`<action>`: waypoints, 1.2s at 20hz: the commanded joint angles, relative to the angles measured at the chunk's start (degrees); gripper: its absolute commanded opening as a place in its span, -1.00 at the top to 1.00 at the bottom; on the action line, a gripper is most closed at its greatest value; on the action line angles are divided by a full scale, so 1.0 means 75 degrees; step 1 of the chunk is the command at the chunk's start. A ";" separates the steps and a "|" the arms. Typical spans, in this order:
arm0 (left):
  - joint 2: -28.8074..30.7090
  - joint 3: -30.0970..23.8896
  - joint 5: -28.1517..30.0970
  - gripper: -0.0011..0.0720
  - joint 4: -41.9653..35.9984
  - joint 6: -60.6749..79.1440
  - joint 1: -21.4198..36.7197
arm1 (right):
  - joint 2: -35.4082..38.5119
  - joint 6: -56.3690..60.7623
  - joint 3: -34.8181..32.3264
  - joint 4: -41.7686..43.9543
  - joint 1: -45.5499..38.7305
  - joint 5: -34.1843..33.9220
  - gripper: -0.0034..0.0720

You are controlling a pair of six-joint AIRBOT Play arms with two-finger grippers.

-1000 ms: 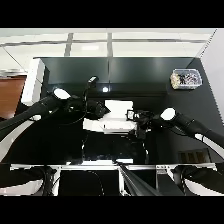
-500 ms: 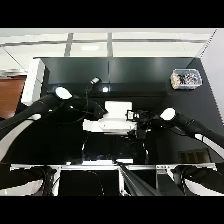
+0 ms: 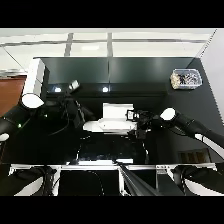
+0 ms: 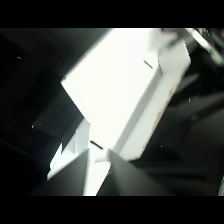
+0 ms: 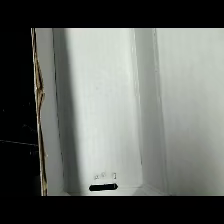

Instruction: Fold the box and place the chain.

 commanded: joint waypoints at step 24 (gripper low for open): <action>-0.1172 0.0102 0.1851 0.22 0.0201 0.3232 -0.1918 | -0.0006 0.0003 0.0009 0.0000 0.0006 0.0000 0.44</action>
